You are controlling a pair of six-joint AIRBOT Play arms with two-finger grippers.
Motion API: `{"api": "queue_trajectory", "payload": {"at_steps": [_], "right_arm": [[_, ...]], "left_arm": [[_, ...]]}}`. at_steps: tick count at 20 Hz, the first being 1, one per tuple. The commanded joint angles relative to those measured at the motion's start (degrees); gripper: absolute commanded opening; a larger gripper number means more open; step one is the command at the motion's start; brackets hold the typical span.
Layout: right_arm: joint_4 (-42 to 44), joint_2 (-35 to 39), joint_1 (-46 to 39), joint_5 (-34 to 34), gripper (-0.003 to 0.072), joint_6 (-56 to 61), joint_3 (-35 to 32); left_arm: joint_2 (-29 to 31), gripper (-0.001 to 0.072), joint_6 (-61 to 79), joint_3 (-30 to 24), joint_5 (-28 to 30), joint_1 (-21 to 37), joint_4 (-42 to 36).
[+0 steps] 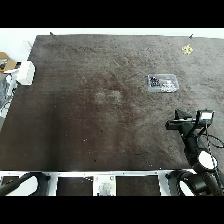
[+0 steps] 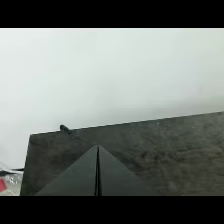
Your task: Fold the box and place the chain.
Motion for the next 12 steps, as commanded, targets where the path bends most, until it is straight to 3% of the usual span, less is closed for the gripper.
{"api": "queue_trajectory", "payload": {"at_steps": [1,4,7,9,12], "right_arm": [[0.00,0.04,0.04,0.02,0.0003,0.00,0.00],[0.00,0.04,0.04,0.02,0.0003,0.00,0.00],[0.02,0.04,0.04,0.04,0.0003,0.00,0.00],[0.00,0.04,0.04,0.02,0.0003,0.00,0.00],[0.00,0.04,0.04,0.02,0.0003,-0.02,0.00]], "left_arm": [[15.63,0.0004,9.27,-24.81,17.88,-8.52,-5.97],[27.71,0.0005,10.69,-45.09,29.68,-17.20,-6.86],[40.57,0.0004,10.67,-62.05,36.35,-26.03,-6.84],[49.70,0.0004,8.15,-70.69,38.64,-30.56,-6.88],[58.80,0.0006,5.01,-78.12,39.60,-32.26,-6.93]]}}
